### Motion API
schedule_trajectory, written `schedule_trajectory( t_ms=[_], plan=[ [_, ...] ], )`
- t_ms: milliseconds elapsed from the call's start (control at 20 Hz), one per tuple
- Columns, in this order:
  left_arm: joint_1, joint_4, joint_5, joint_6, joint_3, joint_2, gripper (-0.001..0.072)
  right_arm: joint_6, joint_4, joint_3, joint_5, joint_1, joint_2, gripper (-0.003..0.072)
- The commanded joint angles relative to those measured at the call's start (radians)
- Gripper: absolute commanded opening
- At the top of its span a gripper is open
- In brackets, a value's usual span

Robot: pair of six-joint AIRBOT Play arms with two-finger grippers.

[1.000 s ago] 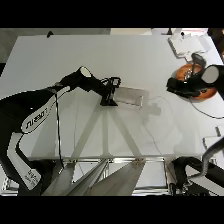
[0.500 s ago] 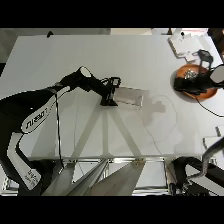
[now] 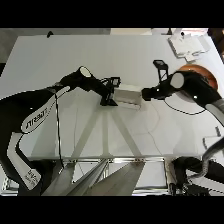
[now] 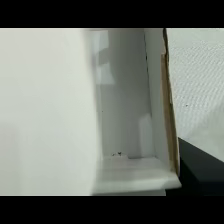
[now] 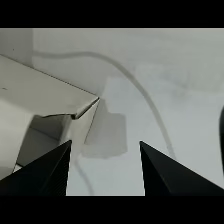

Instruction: Fold the box and place the chain.

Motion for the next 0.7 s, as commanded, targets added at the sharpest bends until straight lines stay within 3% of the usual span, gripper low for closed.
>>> schedule_trajectory(
  t_ms=[0, 650],
  plan=[
    [0.0, -0.001, 0.001, 0.005, 0.0, 0.0, 0.0151, 0.037, 0.017, 0.001, -0.048, 0.077, -0.06, 0.0483],
    [0.0, -0.001, 0.001, 0.005, 0.001, 0.0, 0.0151, 0.085, 0.008, 0.001, -0.037, 0.073, -0.056, 0.0481]
  ],
)
